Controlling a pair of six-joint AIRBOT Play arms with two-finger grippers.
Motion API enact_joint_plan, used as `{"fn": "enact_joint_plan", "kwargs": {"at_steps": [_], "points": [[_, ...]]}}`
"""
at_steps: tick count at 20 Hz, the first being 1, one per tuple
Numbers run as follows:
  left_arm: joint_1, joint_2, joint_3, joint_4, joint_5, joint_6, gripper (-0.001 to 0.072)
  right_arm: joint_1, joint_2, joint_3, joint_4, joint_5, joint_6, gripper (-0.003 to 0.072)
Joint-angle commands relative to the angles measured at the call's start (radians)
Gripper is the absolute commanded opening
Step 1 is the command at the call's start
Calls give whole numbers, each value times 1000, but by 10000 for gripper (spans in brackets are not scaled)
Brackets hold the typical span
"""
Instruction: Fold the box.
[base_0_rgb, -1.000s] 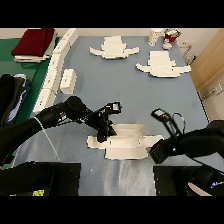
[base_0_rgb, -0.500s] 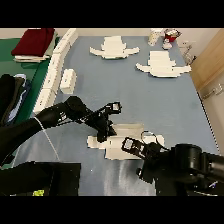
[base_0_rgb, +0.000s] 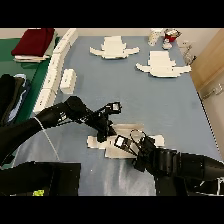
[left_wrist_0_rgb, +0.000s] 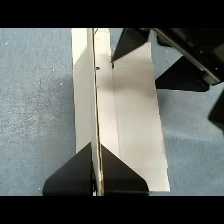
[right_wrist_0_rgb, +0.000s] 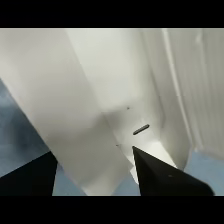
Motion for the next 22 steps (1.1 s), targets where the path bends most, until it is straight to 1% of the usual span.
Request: {"fn": "enact_joint_plan", "kwargs": {"at_steps": [1, 3, 5, 8, 11, 14, 16, 19, 22], "points": [[0, 0, 0, 0, 0, 0, 14, 2, 36, 9, -78, 7, 115, 717], [0, 0, 0, 0, 0, 0, 14, -3, 85, 9, -83, 3, 115, 718], [0, 0, 0, 0, 0, 0, 15, -40, 126, 9, -82, -4, 95, 720], [0, 0, 0, 0, 0, 0, 14, -146, 174, 8, 3, 12, -74, 720], [0, 0, 0, 0, 0, 0, 14, -270, 196, 8, 139, 25, -273, 720], [0, 0, 0, 0, 0, 0, 14, -402, 193, 7, 275, 72, -530, 720], [0, -1, 0, 0, 0, 0, 14, -510, 191, -1, 431, 95, -758, 720], [0, 0, 0, 0, 0, 0, 14, -687, 186, -19, 681, 92, -1098, 720], [0, 0, 1, 0, 0, 0, 14, -784, 164, -31, 819, 91, -1312, 720]]}}
